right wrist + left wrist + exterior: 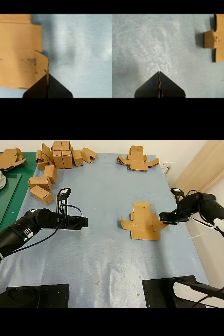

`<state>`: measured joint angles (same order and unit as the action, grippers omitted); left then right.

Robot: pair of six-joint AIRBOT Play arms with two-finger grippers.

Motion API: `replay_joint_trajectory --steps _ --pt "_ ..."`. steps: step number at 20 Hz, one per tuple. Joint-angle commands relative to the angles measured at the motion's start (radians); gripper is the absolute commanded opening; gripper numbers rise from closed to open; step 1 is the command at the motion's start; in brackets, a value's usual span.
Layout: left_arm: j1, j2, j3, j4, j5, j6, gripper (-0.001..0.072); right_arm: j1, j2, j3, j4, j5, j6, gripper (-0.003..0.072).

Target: Fold the box.

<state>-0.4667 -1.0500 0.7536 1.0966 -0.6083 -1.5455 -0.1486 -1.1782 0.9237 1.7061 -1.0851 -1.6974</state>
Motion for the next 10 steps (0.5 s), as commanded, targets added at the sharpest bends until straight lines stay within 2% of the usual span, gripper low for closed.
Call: replay_joint_trajectory --steps 1,3,4,10 --pt "0.001 0.001 0.0 -0.001 -0.002 0.0 0.0015 0.002 0.05 -0.01 0.362 -0.072 -0.063 -0.0001" --pt "0.013 0.001 0.0 -0.006 -0.014 0.0 0.0015 0.035 0.064 -0.05 0.582 0.011 -0.135 -0.0002" --pt "0.031 0.0 -0.001 -0.013 -0.036 0.0 0.0016 0.073 0.079 -0.083 0.633 0.051 -0.153 -0.0002" --pt "0.18 0.001 -0.001 -0.045 -0.203 0.058 0.0016 0.269 0.166 -0.364 0.641 0.205 -0.124 -0.0002"
